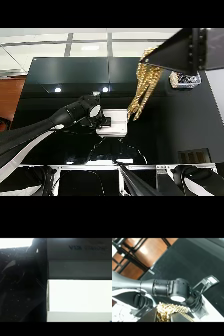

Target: Fold the box and place the chain.

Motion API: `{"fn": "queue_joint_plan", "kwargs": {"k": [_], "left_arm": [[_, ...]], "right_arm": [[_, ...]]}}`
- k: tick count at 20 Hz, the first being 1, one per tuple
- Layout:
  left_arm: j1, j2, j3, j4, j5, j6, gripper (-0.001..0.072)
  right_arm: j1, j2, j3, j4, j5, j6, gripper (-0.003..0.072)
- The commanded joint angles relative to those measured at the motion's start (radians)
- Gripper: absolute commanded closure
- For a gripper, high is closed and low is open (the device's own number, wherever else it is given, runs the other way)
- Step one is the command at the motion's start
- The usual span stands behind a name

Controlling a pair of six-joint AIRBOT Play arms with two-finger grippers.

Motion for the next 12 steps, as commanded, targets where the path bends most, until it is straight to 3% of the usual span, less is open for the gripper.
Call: {"fn": "queue_joint_plan", "kwargs": {"k": [1,5,8,12], "left_arm": [[0.000,0.000,0.000,0.000,0.000,0.000,0.0683],[0.000,0.000,0.000,0.000,0.000,0.000,0.0683],[0.000,0.000,0.000,0.000,0.000,0.000,0.0683],[0.000,0.000,0.000,0.000,0.000,0.000,0.0683]], "right_arm": [[0.031,-0.034,0.000,-0.015,-0.035,0.003,0.0676],[0.037,-0.066,-0.021,-0.058,0.022,0.003,0.0677],[0.092,-0.066,-0.149,-0.169,0.079,0.007,0.0676],[0.162,-0.066,-0.405,-0.232,-0.070,0.007,0.0676]]}}
